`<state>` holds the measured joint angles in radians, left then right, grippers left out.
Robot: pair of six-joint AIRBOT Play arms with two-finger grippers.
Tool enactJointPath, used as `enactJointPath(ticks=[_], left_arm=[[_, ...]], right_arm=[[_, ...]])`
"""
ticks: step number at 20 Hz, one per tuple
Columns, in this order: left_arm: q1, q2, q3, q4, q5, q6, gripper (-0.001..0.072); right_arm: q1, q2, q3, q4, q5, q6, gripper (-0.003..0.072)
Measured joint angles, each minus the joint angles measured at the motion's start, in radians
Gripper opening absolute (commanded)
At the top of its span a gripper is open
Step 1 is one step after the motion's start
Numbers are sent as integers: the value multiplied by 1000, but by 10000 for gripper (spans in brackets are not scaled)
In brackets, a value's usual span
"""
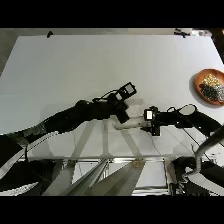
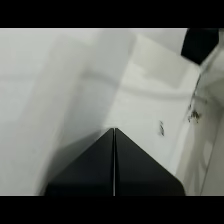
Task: Fold the box and place the chain.
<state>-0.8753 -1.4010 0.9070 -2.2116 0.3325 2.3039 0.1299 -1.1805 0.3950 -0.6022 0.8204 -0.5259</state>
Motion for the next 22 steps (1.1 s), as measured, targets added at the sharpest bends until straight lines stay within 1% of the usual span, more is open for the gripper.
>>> enactJointPath(ticks=[1, 3, 5, 6, 8, 10, 11, 12, 13, 14, 15, 17, 20, 22], left_arm=[[0, 15, 0, 2, -13, 2, 107], [0, 49, 1, 7, -27, 4, 162], [2, 87, 1, 19, -17, 5, 162], [2, 110, 1, 36, 3, 6, 162], [3, 162, 1, 95, 80, 5, 154], [11, 215, 1, 194, 209, -24, 156], [20, 238, 1, 253, 292, -53, 164], [31, 256, 1, 303, 375, -80, 229], [45, 270, -1, 344, 453, -103, 376], [60, 280, -8, 372, 527, -121, 413], [71, 287, -19, 385, 582, -127, 414], [81, 293, -46, 377, 638, -98, 414], [82, 279, -82, 344, 645, -39, 414], [83, 255, -94, 333, 623, -20, 414]], right_arm=[[0, 0, 0, 0, 0, -1, 410], [0, 0, 0, -2, 1, -2, 410], [0, 0, 0, -2, 3, -2, 410], [0, 0, 0, -2, 4, -3, 410], [0, 0, 0, -3, 4, -3, 410], [0, 0, 0, -3, 5, -3, 410], [0, 0, 0, -3, 5, -3, 410], [0, 0, 0, -3, 5, -3, 410], [0, 0, 0, -3, 5, -3, 410], [0, 0, 0, -3, 6, -3, 410], [0, 0, 0, -3, 5, -3, 410], [0, 0, 0, -3, 6, -3, 410], [0, 0, 0, -3, 6, -3, 410], [0, 0, 0, -3, 6, -3, 410]])
